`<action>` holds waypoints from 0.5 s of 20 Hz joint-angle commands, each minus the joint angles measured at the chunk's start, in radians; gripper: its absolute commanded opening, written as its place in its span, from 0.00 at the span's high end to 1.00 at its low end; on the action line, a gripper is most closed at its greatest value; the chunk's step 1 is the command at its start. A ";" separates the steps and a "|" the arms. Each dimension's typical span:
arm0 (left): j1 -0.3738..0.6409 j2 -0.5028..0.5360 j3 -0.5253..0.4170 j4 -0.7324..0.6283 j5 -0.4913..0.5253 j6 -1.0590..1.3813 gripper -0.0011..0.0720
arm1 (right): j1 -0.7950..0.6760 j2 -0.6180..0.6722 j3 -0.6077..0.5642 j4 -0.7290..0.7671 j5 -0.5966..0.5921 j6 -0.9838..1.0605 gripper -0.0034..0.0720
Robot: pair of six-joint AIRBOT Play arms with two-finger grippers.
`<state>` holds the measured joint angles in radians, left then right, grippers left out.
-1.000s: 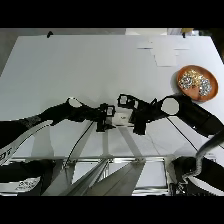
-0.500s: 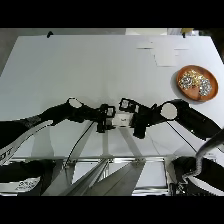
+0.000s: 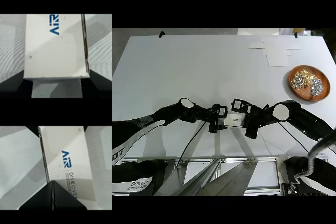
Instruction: Fold the box and place the chain.
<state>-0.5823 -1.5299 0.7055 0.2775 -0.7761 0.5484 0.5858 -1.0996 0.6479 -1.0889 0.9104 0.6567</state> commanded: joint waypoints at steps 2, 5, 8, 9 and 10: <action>0.001 0.001 0.000 0.000 0.001 0.001 0.97 | 0.001 0.000 0.000 -0.002 -0.018 0.001 0.93; 0.001 0.001 0.000 0.000 0.001 0.001 0.97 | 0.000 0.023 0.032 -0.016 -0.024 0.077 0.93; 0.001 0.001 0.000 0.000 0.001 0.001 0.97 | 0.000 0.095 0.083 -0.050 -0.032 0.114 0.93; 0.001 0.001 0.000 0.000 0.001 0.001 0.97 | -0.004 0.124 0.099 -0.097 -0.033 0.172 0.93; 0.001 0.001 0.000 0.000 0.001 0.001 0.97 | -0.018 0.149 0.106 -0.134 -0.027 0.234 0.93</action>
<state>-0.5816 -1.5295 0.7055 0.2771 -0.7750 0.5491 0.5808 -1.0119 0.7185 -1.1473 0.8959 0.7673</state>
